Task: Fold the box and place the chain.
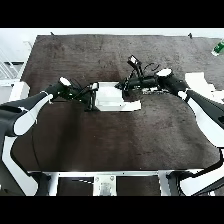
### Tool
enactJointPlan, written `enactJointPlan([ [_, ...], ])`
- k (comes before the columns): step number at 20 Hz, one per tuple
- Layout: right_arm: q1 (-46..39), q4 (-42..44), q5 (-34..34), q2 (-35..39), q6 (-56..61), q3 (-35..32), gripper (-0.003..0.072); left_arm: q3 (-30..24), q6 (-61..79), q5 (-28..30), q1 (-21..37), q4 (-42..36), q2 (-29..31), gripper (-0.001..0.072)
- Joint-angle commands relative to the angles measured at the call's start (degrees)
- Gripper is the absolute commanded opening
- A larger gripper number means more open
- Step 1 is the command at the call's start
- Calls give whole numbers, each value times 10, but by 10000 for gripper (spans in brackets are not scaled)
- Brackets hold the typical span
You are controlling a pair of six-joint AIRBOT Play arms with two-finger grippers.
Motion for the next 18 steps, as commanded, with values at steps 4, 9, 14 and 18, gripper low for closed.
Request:
enactJointPlan([
  [4, 1, 0, -35, -33, 15, 0, 14, 0, 0, 0, 0, 0, 0, 526],
  [9, 1, 0, -35, -47, 19, 0, 14, 0, 0, 0, 0, 0, 0, 526],
  [14, 1, 0, -36, -53, 19, 0, 15, 0, 0, 0, 0, 0, 0, 527],
  [18, 1, 7, -34, -50, 19, 12, 17, 0, 0, 0, 0, 0, 0, 527],
])
